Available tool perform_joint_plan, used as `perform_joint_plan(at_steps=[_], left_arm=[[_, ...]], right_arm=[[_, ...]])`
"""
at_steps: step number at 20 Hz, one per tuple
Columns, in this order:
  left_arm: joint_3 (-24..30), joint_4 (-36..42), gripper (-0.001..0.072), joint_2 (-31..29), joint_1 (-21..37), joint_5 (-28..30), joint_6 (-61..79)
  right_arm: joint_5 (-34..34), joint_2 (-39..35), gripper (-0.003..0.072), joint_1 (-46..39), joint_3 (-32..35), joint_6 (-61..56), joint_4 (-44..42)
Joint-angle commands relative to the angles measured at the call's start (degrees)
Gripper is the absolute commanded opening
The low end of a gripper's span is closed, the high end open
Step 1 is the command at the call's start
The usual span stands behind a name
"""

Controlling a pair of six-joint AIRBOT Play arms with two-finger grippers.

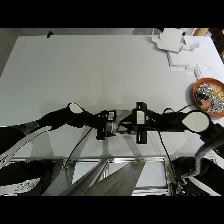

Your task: Fold the box and place the chain.

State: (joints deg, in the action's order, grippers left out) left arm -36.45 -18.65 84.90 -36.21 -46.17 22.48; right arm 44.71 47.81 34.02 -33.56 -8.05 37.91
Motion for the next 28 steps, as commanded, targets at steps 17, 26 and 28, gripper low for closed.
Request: perform_joint_plan(at_steps=[17,26,28], left_arm=[[-0.07,-0.02,0.0211,-0.04,0.04,0.04,0.00],[-0.07,-0.02,0.0211,-0.04,0.04,0.02,0.00],[-0.07,-0.02,0.0211,-0.04,0.04,0.02,0.00]], right_arm=[[15.78,6.95,0.0215,-26.05,-5.33,1.29,37.57],[12.72,19.87,0.0159,-26.05,-5.22,6.64,36.83],[12.76,21.57,0.0159,-26.05,-5.09,7.10,36.65]])
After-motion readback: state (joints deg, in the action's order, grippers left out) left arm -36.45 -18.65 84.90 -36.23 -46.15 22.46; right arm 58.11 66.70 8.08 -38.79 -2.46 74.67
